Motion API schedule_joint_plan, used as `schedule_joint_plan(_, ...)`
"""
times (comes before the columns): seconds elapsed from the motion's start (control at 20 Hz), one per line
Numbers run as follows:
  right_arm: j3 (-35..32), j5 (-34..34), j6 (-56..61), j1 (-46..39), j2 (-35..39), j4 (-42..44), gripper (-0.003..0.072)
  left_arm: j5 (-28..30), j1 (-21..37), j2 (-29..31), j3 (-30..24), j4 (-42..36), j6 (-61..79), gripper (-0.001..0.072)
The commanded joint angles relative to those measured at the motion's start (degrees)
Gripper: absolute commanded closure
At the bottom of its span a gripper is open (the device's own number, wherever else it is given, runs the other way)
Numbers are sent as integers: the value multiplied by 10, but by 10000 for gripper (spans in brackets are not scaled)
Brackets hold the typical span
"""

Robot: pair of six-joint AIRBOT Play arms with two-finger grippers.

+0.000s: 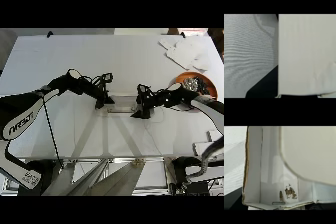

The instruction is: Fold the box and place the chain.

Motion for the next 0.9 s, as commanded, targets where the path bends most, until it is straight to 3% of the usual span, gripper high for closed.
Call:
schedule_joint_plan(0.0,0,-10,7,2,-2,0,-6,1,1,0,0,0,0,693)
schedule_joint_plan(0.85,0,-7,2,2,-2,-4,-4,1,1,0,0,0,0,693)
